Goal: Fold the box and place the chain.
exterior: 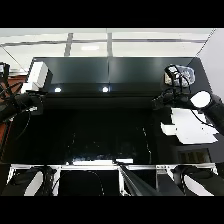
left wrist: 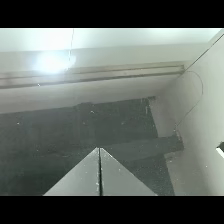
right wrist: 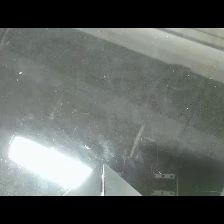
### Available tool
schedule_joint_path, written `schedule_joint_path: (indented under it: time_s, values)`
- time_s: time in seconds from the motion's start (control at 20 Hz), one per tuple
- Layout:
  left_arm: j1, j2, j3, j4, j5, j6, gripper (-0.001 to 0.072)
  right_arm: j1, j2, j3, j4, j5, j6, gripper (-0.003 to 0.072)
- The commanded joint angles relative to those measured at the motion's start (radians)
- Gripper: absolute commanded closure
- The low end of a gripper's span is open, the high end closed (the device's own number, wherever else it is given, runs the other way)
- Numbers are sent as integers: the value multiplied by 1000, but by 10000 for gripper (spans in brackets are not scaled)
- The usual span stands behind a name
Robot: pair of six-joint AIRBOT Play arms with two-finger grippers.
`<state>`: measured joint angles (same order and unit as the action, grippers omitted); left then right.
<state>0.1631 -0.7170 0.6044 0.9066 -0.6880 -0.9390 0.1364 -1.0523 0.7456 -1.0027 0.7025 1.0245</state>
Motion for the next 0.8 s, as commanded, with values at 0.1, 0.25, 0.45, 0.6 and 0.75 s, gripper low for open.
schedule_joint_path:
  time_s: [0.1, 0.25, 0.45, 0.6, 0.75]
  values:
    - [0, 1, 0, 0, 0, 0, 683, 1, 0, 0, 0, 0, 0, 669]
    - [0, 1, 0, 0, 0, 0, 683, 1, 0, 0, 0, 0, 0, 669]
    - [0, 1, 0, 0, 0, 0, 683, 1, 0, 0, 0, 0, 0, 669]
    - [-1, 1, 0, -7, 3, 0, 683, 2, 0, 0, 48, -5, 1, 669]
    - [-1, -6, 0, -31, 105, -14, 683, 4, -6, 0, 194, -40, 1, 668]
